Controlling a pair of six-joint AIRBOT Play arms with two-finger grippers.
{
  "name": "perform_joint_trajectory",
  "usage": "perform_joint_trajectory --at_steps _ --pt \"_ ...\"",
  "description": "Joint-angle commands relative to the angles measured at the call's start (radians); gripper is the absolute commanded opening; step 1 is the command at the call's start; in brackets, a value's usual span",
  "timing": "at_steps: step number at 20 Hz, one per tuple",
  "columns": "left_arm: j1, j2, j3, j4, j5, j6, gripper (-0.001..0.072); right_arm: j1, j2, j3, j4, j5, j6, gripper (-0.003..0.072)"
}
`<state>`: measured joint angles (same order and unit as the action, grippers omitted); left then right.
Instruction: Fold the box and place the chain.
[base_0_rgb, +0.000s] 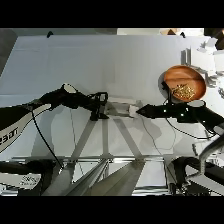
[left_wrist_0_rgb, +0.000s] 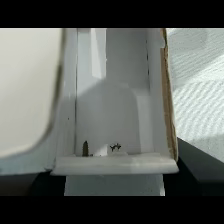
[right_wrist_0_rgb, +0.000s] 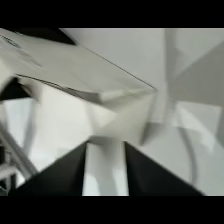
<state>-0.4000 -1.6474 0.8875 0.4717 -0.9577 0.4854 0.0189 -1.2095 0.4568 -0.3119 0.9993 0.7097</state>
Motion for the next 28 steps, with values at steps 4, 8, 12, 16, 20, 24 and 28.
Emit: perform_joint_trajectory --at_steps 4,8,12,16,20,24,28 --pt "-0.001 0.000 0.000 0.000 0.000 0.000 0.0393 0.001 -0.001 -0.001 0.047 0.006 -0.012 0.0387" --pt "0.000 0.000 0.000 0.000 0.000 0.000 0.0393 0.054 0.000 0.000 -0.022 -0.036 -0.007 0.0547" --pt "-0.001 0.000 0.000 0.000 0.000 0.000 0.0393 0.125 0.000 0.003 -0.031 -0.169 0.048 0.0548" --pt "-0.001 0.000 0.000 0.000 0.000 0.000 0.0393 0.171 0.002 0.040 -0.032 -0.181 0.097 0.0536" --pt "-0.001 0.000 0.000 0.000 0.000 0.000 0.0393 0.225 0.002 0.056 -0.060 -0.239 0.190 0.0536" --pt "-0.001 0.000 0.000 0.000 0.000 0.000 0.0393 0.294 0.002 0.075 -0.291 -0.324 0.392 0.0536" --pt "-0.001 0.000 0.000 0.000 0.000 0.000 0.0393 0.344 0.002 0.146 -0.554 -0.375 0.640 0.0532"
